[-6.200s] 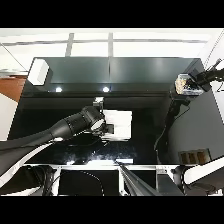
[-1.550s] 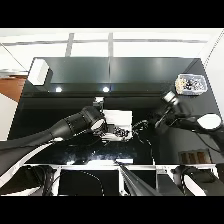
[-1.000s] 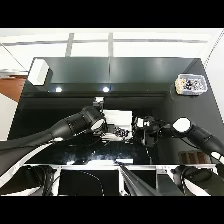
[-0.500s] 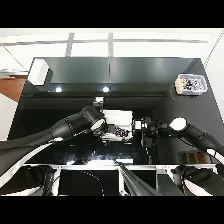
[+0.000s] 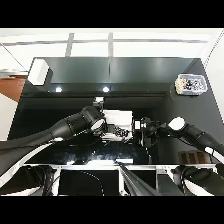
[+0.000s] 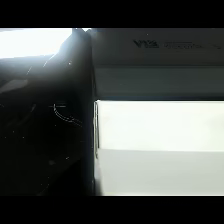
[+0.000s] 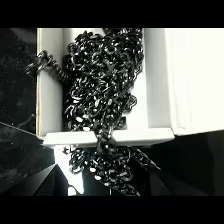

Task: Fold the box and place the chain.

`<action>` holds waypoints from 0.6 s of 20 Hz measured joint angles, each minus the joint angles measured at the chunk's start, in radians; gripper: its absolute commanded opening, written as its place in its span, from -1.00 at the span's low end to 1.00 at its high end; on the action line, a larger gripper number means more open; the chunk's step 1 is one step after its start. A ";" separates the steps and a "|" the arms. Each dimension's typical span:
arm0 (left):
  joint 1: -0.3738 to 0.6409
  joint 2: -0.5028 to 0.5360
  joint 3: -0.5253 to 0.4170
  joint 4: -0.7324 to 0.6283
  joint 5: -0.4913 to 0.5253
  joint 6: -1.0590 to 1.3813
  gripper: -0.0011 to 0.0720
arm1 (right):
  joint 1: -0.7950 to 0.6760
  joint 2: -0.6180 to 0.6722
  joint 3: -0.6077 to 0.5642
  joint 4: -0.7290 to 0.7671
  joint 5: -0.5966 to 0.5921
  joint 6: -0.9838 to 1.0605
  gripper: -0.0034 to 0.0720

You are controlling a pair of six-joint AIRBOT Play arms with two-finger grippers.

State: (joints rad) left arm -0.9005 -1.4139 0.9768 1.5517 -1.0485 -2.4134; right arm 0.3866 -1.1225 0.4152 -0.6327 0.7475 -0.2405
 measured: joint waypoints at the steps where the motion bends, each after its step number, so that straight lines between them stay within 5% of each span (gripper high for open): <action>1: 0.000 0.000 0.000 0.000 0.000 0.000 -0.90 | 0.000 -0.002 0.000 0.000 -0.002 0.000 0.94; 2: 0.000 0.000 0.000 0.000 0.000 0.000 -0.90 | 0.000 -0.004 0.000 0.001 -0.005 0.000 0.87; 4: 0.000 0.000 0.000 0.000 0.000 0.000 -0.90 | 0.000 -0.006 0.000 0.001 -0.016 0.000 0.18; 6: 0.000 0.000 0.000 0.001 -0.001 0.001 -0.90 | 0.000 -0.007 0.000 0.002 -0.018 0.000 -0.12; 12: 0.000 0.000 0.000 0.002 -0.001 0.001 -0.90 | 0.000 -0.008 0.000 -0.003 -0.016 0.010 -0.13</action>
State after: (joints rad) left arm -0.9005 -1.4139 0.9771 1.5532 -1.0496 -2.4123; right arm 0.3866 -1.1305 0.4156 -0.6357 0.7311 -0.2310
